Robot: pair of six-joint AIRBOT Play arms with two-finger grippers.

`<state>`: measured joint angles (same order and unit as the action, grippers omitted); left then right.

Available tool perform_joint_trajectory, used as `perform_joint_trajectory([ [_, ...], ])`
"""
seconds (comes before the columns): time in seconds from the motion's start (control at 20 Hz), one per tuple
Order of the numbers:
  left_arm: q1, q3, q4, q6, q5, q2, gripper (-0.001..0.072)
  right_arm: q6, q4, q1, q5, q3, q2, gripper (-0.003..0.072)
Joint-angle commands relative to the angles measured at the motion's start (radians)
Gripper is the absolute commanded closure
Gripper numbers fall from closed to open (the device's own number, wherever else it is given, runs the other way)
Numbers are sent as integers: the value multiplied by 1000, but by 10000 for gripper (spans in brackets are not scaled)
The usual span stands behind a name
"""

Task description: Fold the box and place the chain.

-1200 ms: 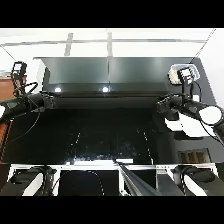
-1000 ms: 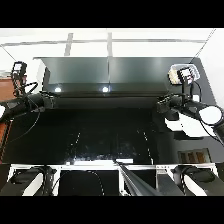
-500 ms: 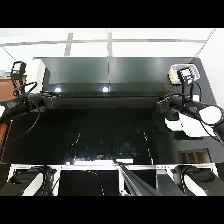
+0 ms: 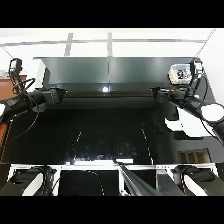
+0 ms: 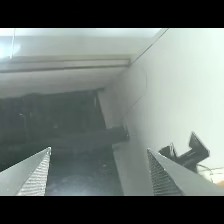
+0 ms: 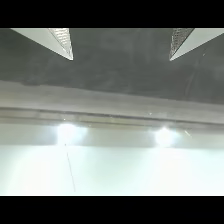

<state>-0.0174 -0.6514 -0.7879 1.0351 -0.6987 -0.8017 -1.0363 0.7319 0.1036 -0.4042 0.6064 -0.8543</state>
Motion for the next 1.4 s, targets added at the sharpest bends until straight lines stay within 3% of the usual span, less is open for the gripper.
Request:
perform_joint_trajectory([
  [0.0,-1,-4,-15,18,-30,-8,-2,-122,109,-166,-41,48,-9,-24],
  [0.05,-1,-6,-58,44,-58,-8,-2,-198,198,-280,-85,87,-14,-23],
  [0.25,-1,-13,-515,473,-188,-10,-2,-301,539,-805,-392,327,-156,-23],
  [0.35,-1,-13,-565,489,-246,-21,-2,-307,551,-1027,-516,430,-268,-23],
  [0.5,1,-13,-536,492,-266,-48,-1,-254,480,-1218,-679,542,-454,-23],
  [0.75,1,-13,-536,491,-261,-89,-1,122,444,-1214,-965,674,-742,-23],
  [1.2,1,-13,-530,491,-256,-95,-1,341,460,-1069,-838,674,-778,-20],
  [1.25,1,-13,-531,491,-256,-95,-1,341,484,-1055,-844,674,-777,5],
  [1.3,1,-13,-531,491,-256,-95,-2,341,505,-1041,-850,674,-776,232],
  [1.35,1,-13,-531,491,-256,-95,-2,342,507,-1029,-862,676,-774,360],
])
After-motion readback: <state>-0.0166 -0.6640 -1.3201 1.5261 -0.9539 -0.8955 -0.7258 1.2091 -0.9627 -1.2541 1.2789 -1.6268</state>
